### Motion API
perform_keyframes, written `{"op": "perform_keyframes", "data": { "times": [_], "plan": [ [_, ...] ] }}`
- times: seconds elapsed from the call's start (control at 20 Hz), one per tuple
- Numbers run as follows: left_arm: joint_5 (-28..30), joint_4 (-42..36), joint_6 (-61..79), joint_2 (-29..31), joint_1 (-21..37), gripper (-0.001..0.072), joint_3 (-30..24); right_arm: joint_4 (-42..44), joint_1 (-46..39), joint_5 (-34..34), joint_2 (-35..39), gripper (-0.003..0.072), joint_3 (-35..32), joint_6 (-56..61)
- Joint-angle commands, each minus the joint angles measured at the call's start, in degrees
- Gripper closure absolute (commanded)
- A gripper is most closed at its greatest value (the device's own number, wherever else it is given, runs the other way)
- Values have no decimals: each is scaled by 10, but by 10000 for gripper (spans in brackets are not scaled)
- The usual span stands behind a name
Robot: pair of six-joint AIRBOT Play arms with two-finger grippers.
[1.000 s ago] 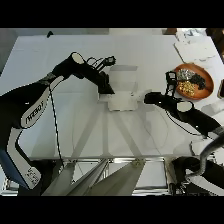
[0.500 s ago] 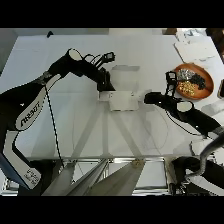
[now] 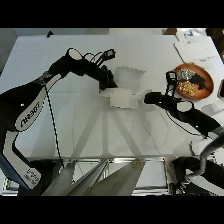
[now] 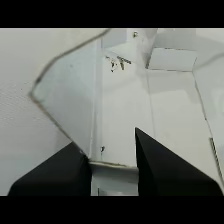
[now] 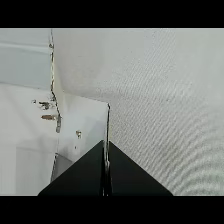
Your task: Fold the box and place the chain.
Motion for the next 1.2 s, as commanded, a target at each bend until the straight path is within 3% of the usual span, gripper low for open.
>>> {"op": "perform_keyframes", "data": {
  "times": [0.0, 0.15, 0.25, 0.3, 0.35, 0.4, 0.45, 0.75, 0.95, 1.15],
  "plan": [
    [9, -5, 1, 0, 0, 628, 0, 0, 0, 1, 0, 676, 0, 0],
    [9, -5, 1, 0, 0, 657, 0, 0, 0, 1, 0, 676, 0, 0],
    [9, 0, 1, 0, 0, 635, 0, 0, 0, 1, 0, 676, 0, 0],
    [9, 3, 1, 0, 0, 484, 0, 0, 0, 1, 0, 676, 0, 0],
    [10, 3, -7, 0, 1, 253, 0, 0, 0, 1, 0, 676, 0, 0],
    [19, 4, -33, 1, 2, 162, 0, 0, 0, 1, 0, 676, 0, 0],
    [22, 4, -52, 1, 5, 135, 0, 0, 0, 1, 0, 676, 0, 0],
    [17, 16, -77, 1, 13, 135, 0, 0, 0, 1, 0, 676, 0, 0],
    [18, 66, -79, 0, 7, 256, 0, 0, 0, 1, 0, 676, 0, 0],
    [34, 68, -79, -3, 7, 256, 0, 0, 0, 1, 0, 676, 0, 0]
  ]
}}
